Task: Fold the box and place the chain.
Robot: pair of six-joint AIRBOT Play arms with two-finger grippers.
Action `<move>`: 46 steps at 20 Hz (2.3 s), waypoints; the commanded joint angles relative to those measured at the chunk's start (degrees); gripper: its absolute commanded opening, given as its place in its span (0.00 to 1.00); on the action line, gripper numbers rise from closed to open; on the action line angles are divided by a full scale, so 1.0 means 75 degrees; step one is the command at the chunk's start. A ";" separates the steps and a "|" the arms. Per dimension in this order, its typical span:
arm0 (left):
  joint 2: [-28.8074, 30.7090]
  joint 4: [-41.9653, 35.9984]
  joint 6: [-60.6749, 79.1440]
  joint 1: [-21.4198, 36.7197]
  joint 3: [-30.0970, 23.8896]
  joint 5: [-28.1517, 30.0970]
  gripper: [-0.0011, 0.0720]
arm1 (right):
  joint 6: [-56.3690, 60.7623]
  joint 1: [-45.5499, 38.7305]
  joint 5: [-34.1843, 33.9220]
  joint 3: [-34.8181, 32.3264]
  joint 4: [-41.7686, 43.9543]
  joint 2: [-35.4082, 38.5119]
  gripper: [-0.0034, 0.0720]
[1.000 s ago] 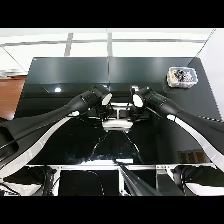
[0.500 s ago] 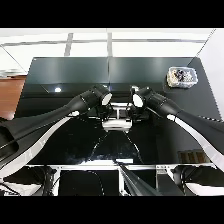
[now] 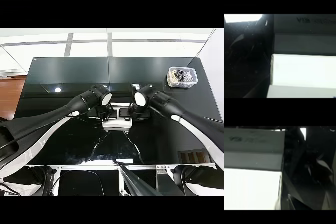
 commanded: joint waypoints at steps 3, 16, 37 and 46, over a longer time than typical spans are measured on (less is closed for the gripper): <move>0.0000 -0.0012 0.0000 0.0003 0.0000 -0.0017 0.05 | -0.1058 -0.0236 0.1163 0.0306 -0.1562 0.1830 0.55; 0.0000 -0.0315 0.0003 0.0006 0.0000 0.0015 0.05 | -0.1131 -0.5540 -0.1740 0.1778 -0.1813 -0.0472 1.00; 0.0000 -0.0318 0.0006 0.0006 0.0000 0.0096 0.05 | 0.0574 -0.6371 0.0335 0.5916 0.1253 -0.3993 0.68; 0.0000 -0.0326 0.0006 0.0006 0.0000 0.0137 0.05 | 0.0239 -0.6365 0.0571 0.5928 0.1128 -0.4016 0.68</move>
